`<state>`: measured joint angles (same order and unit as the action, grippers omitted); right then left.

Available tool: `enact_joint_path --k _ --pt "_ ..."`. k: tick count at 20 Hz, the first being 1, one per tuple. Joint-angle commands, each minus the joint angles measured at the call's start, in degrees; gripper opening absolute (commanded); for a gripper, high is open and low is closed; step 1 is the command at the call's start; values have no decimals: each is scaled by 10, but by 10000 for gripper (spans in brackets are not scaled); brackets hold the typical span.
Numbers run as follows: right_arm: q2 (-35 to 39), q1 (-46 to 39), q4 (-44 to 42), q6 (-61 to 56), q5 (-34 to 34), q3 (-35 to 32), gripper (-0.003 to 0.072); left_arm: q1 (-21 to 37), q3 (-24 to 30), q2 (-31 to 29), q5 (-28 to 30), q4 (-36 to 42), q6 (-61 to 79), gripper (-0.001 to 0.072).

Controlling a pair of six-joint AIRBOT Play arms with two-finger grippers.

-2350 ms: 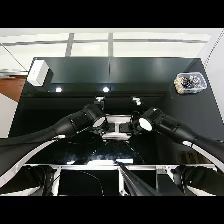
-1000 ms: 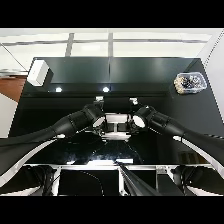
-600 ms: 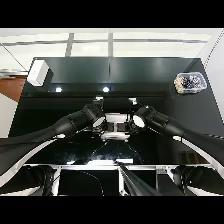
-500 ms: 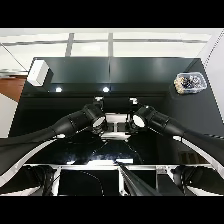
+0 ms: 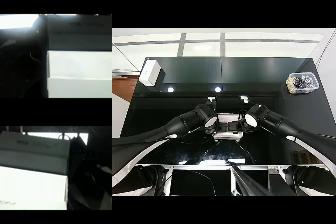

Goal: Fold the box and place the chain.

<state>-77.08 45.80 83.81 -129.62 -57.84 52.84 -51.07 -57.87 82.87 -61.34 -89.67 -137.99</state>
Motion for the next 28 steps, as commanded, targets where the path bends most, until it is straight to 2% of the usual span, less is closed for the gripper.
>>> enact_joint_path --k 1,11,18,22,24,26,28 --pt "7 0 10 15 -34 17 440 0 0 0 -5 -1 0 29" --pt "47 0 29 34 -108 19 439 0 0 0 -5 -1 0 29" --pt "45 0 32 34 -87 19 438 0 0 0 -7 -1 0 30" --pt "105 0 35 59 -101 26 439 0 0 0 -7 -1 0 29" --pt "162 0 80 65 -135 26 439 0 0 0 -7 -1 0 30" --pt "221 -15 190 65 -204 26 439 0 0 0 -7 0 0 30" --pt "269 -69 288 67 -253 23 438 0 0 0 -7 -1 0 29"
